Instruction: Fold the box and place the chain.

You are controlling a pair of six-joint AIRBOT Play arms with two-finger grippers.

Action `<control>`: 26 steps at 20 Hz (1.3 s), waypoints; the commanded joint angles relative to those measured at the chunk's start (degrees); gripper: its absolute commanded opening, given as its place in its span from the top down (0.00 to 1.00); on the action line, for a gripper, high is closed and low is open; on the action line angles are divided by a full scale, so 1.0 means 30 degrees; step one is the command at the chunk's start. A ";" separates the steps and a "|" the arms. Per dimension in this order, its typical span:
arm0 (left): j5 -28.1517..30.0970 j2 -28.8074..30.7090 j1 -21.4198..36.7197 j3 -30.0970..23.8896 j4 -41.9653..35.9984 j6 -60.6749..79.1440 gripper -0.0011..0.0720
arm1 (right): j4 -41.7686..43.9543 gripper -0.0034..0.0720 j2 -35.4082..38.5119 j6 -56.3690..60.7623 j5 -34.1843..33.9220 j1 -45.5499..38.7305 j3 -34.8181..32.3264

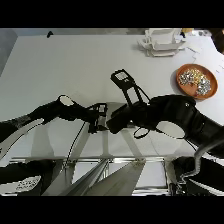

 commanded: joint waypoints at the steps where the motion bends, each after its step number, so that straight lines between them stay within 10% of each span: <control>1: 0.0007 0.0015 0.0015 0.0015 0.0000 0.0000 0.72 | -0.0321 0.93 -0.0845 0.0029 -0.0619 0.0080 0.0015; 8: 0.0000 0.0015 0.0015 0.0015 0.0000 0.0000 0.72 | -0.1443 0.93 -0.3803 0.2164 0.0364 0.0080 0.0015; 16: 0.0000 0.0015 0.0015 0.0015 0.0000 0.0000 0.72 | -0.1792 0.66 -0.1727 0.1851 0.2375 -0.1064 0.0357; 26: 0.0007 0.0015 0.0015 0.0015 0.0000 0.0000 0.72 | -0.4466 0.66 0.0036 0.1282 0.3810 -1.0440 0.0299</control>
